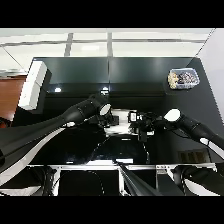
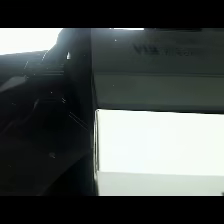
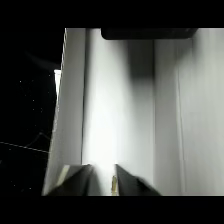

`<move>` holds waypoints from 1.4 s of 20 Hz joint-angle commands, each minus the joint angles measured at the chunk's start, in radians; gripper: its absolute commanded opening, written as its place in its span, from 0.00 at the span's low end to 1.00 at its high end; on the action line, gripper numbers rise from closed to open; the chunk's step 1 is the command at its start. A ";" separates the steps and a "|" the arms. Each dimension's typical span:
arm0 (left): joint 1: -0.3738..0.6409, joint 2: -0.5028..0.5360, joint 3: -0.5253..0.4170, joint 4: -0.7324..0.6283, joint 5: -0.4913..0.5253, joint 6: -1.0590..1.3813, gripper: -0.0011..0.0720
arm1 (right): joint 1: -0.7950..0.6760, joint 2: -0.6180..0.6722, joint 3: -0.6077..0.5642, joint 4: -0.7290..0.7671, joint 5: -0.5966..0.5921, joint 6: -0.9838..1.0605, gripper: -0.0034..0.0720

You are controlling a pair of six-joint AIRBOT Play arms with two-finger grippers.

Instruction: Fold the box and place the chain.

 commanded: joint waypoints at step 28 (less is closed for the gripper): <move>0.002 0.000 0.001 0.005 0.026 -0.001 0.05 | -0.492 -0.155 0.042 -0.105 0.446 1.173 0.06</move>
